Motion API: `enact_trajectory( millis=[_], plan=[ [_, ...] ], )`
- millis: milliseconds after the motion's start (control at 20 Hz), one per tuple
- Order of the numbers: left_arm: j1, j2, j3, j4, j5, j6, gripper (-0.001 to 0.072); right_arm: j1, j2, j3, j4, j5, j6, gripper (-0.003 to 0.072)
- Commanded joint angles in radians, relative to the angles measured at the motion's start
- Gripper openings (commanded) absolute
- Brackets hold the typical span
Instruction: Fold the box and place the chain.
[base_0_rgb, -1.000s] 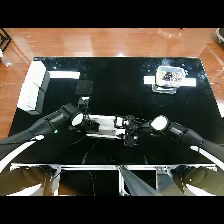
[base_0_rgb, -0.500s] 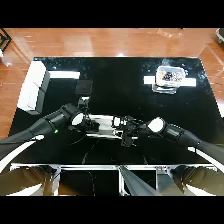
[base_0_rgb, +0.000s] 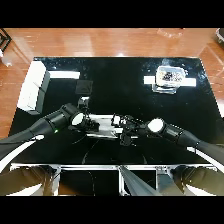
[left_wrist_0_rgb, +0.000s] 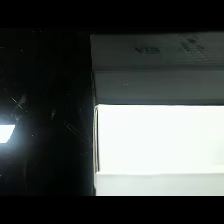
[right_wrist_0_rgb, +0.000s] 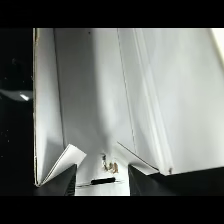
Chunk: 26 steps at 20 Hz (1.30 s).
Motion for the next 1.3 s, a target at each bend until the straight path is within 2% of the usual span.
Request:
enact_trajectory(
  millis=[0, 50, 100, 200, 250, 350, 450, 550, 650, 750, 900, 1100, 1250],
  plan=[
    [-0.001, 0.000, -0.001, -0.007, -0.002, 0.001, 0.0029, 0.001, -0.001, 0.001, -0.008, -0.004, 0.000, 0.0170],
    [-0.001, 0.000, -0.001, -0.007, -0.002, 0.001, 0.0029, 0.000, 0.002, 0.001, -0.016, -0.005, 0.006, 0.0040],
    [-0.001, 0.000, -0.001, -0.007, -0.002, 0.001, 0.0029, -0.011, 0.014, 0.001, -0.031, -0.004, 0.068, 0.0030],
    [-0.001, 0.000, -0.001, -0.007, -0.002, 0.001, 0.0029, -0.071, 0.066, 0.001, -0.143, 0.019, 0.392, 0.0029],
    [-0.001, 0.000, -0.001, -0.007, -0.003, 0.001, 0.0029, -0.124, 0.103, 0.001, -0.230, 0.076, 0.597, 0.0030],
    [-0.001, 0.000, -0.001, -0.006, -0.031, 0.001, 0.0029, -0.265, 0.208, 0.006, -0.252, 0.232, 0.956, 0.0030],
    [-0.001, 0.000, -0.001, -0.006, -0.040, 0.007, 0.0029, -0.434, 0.327, 0.008, -0.283, 0.400, 1.139, 0.0030],
    [-0.001, 0.000, -0.001, -0.006, -0.034, 0.007, 0.0029, -0.600, 0.393, 0.005, -0.442, 0.552, 1.331, 0.0030],
    [-0.001, 0.000, -0.001, -0.006, -0.029, 0.007, 0.0029, -0.718, 0.394, -0.032, -0.580, 0.632, 1.497, 0.0029],
    [-0.001, 0.000, -0.001, -0.007, -0.023, 0.006, 0.0029, -0.743, 0.391, -0.121, -0.526, 0.608, 1.538, 0.0029],
    [-0.001, 0.000, -0.001, -0.007, -0.015, 0.006, 0.0029, -0.664, 0.319, -0.227, -0.330, 0.497, 1.537, 0.0029],
    [-0.001, 0.000, -0.001, -0.007, -0.016, 0.006, 0.0029, -0.503, 0.126, -0.222, -0.087, 0.320, 1.472, 0.0030],
    [-0.001, 0.000, -0.001, -0.007, -0.017, 0.006, 0.0029, -0.416, -0.001, -0.172, 0.096, 0.322, 1.338, 0.0030]
  ],
)
